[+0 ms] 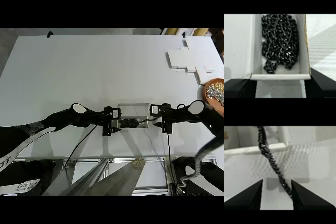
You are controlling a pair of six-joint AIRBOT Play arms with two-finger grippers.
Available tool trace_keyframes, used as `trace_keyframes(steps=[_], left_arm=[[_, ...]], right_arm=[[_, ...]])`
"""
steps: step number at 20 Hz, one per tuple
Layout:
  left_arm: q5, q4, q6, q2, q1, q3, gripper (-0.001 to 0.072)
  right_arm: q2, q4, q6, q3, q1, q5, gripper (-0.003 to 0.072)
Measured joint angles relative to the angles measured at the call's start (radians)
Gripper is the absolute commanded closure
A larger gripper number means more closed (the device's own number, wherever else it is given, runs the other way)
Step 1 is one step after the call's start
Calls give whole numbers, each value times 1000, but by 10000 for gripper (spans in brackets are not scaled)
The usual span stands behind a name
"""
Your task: Fold the box and place the chain.
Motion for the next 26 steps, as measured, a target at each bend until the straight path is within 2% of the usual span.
trace_keyframes(steps=[2,4,6,7,12,16,18,20,23,26], left_arm=[[0,0,0,0,0,0,697],[0,0,0,0,0,0,697],[0,0,0,0,0,0,697],[0,0,0,0,0,0,697],[0,0,0,0,0,0,697],[0,0,0,0,0,0,697],[0,0,0,0,0,0,697],[0,0,0,0,0,0,697],[0,0,0,0,0,0,697],[0,0,0,0,0,0,697]], right_arm=[[-21,22,-45,0,8,-22,415],[-31,59,-92,0,13,-32,473],[-37,88,-127,0,15,-39,587],[-39,97,-141,0,16,-40,671],[-13,70,-129,0,16,14,668],[105,-42,14,0,16,67,668],[181,-48,76,0,16,92,667],[251,14,116,0,16,119,667],[314,208,145,-1,48,150,667],[335,362,158,-1,136,97,667]])
